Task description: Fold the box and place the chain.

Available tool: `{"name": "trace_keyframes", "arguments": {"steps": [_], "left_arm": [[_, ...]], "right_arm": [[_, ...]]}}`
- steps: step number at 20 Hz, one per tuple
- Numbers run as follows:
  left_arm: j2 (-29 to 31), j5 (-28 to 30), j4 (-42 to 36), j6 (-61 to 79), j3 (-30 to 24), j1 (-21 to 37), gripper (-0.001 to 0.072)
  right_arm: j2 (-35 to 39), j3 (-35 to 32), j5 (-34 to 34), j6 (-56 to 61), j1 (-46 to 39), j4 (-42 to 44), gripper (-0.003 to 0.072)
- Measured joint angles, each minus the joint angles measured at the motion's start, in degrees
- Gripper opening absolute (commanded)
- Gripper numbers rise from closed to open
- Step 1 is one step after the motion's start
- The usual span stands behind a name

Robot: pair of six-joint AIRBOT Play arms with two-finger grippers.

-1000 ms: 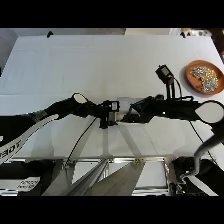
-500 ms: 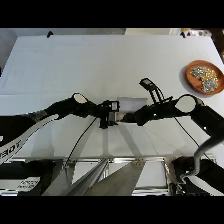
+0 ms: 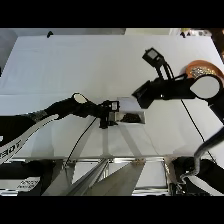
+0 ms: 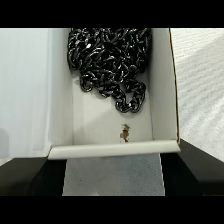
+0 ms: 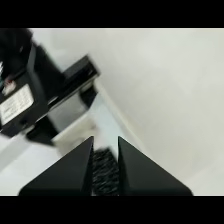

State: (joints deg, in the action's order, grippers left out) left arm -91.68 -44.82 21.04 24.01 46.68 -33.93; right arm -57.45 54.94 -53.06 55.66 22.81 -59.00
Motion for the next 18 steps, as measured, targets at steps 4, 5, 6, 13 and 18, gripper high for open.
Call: {"name": "trace_keyframes", "arguments": {"steps": [4, 5, 6, 13, 18], "left_arm": [[0.00, 0.00, 0.00, 0.00, 0.00, 0.00, 0.0205], [0.00, 0.00, 0.00, 0.00, 0.00, 0.00, 0.0205], [0.00, 0.00, 0.00, 0.00, 0.00, 0.00, 0.0205], [0.00, 0.00, 0.00, 0.00, 0.00, 0.00, 0.0205], [0.00, 0.00, -0.02, 0.00, 0.00, 0.00, 0.0205]], "right_arm": [[-6.78, 2.34, 0.76, -2.71, -0.02, -3.74, 0.0018], [-8.48, 2.56, -0.35, -3.28, 0.04, -4.24, 0.0018], [-9.99, 2.69, -1.81, -4.13, 0.20, -4.70, 0.0021], [-10.88, 1.64, -9.44, -14.60, 5.75, -4.72, 0.0195], [-10.25, -0.76, -9.60, -18.49, 8.48, -6.36, 0.0201]]}}
